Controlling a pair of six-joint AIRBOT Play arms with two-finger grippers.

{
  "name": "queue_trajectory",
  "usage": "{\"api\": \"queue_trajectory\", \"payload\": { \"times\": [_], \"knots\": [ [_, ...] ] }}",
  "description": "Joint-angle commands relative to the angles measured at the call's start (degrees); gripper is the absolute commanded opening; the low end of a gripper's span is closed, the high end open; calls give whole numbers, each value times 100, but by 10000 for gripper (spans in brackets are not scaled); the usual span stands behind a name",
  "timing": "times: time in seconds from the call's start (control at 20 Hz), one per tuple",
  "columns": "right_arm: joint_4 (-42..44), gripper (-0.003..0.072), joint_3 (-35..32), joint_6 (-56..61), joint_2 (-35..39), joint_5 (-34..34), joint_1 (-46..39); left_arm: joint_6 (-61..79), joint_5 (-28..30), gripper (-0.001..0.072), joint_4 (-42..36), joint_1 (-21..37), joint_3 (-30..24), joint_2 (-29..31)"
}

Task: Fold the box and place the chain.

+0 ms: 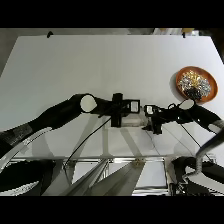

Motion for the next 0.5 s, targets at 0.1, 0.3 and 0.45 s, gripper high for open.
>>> {"api": "queue_trajectory", "payload": {
  "times": [0.1, 0.3, 0.45],
  "knots": [
    [-2, 299, 7, 0, 7, 2, -4, 1091, 278, 4, -1773, 568, 7, -431],
    [-2, 299, 7, 0, 7, 2, -4, 1257, -136, 5, -1792, 581, 7, -855],
    [-2, 299, 7, 0, 7, 2, -4, 1250, -396, 5, -1781, 577, 7, -1045]
  ]
}}
